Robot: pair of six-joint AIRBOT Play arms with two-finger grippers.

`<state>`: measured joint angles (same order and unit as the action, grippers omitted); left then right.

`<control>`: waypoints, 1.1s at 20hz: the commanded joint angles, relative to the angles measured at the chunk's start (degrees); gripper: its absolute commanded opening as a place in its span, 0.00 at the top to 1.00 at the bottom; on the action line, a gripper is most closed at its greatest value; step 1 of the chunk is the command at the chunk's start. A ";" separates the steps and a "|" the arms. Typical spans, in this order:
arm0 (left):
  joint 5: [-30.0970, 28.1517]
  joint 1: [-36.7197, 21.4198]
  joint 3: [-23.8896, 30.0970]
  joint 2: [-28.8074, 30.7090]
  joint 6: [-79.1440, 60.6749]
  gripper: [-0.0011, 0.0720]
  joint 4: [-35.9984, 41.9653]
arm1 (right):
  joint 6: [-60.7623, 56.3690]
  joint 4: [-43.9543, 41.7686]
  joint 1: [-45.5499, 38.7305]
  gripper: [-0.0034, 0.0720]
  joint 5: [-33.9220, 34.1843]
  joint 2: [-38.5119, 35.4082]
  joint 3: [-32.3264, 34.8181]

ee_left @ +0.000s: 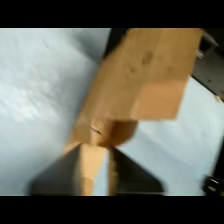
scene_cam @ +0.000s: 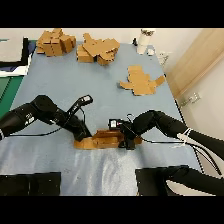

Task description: Fold the box.

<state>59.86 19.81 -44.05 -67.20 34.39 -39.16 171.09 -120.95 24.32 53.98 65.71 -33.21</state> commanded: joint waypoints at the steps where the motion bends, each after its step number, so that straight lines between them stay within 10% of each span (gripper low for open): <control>1: 12.07 1.46 -0.04 0.87 18.34 0.97 -1.68 | -0.04 0.11 -0.04 0.25 -0.02 0.04 -0.02; 11: -16.74 6.95 -0.07 -3.30 22.71 0.97 24.06 | -0.04 0.11 -0.04 0.25 0.55 0.04 -0.02; 22: -20.94 6.95 -0.07 -12.72 23.80 0.97 20.26 | -0.04 0.11 -0.04 0.25 0.55 0.04 -0.02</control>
